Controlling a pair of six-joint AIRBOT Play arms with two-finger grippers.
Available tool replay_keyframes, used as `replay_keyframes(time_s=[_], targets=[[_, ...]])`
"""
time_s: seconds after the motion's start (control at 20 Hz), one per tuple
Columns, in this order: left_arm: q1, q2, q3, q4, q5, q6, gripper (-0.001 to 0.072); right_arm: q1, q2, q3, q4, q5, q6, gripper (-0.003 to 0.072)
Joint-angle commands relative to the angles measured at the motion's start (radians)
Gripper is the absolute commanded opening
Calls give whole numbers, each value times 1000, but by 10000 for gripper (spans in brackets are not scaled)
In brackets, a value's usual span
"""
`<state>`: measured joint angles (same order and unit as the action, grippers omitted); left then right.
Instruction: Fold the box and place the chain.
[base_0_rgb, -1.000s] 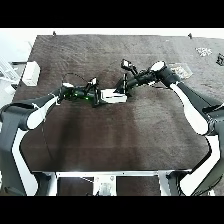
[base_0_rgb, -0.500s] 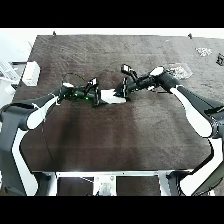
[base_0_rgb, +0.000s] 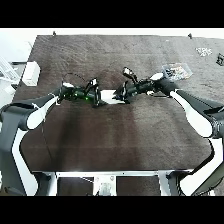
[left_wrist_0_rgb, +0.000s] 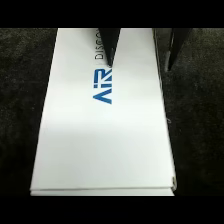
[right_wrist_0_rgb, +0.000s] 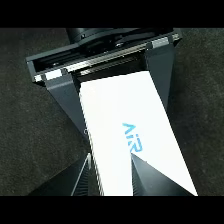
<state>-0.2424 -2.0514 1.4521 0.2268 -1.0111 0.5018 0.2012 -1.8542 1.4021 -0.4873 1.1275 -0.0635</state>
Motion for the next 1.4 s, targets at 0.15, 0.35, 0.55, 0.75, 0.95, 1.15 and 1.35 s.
replay_keyframes(time_s=[0.15,0.35,0.55,0.75,0.95,1.15,1.35], targets=[[0,0,0,-4,5,-4,523,-34,13,-7,207,7,-81,37],[0,0,0,-4,5,-4,523,-35,14,-10,179,6,-75,17],[0,0,0,-4,5,-4,523,-23,14,-29,134,1,-60,16],[0,0,0,-4,5,-4,523,-5,8,-31,-6,-56,74,15],[0,0,0,-4,5,-4,523,28,-3,-26,-109,-54,140,14],[0,0,0,-4,5,-4,523,30,3,-26,-108,-54,143,13],[0,0,0,-6,5,-4,523,26,71,-25,-80,-70,139,12]])
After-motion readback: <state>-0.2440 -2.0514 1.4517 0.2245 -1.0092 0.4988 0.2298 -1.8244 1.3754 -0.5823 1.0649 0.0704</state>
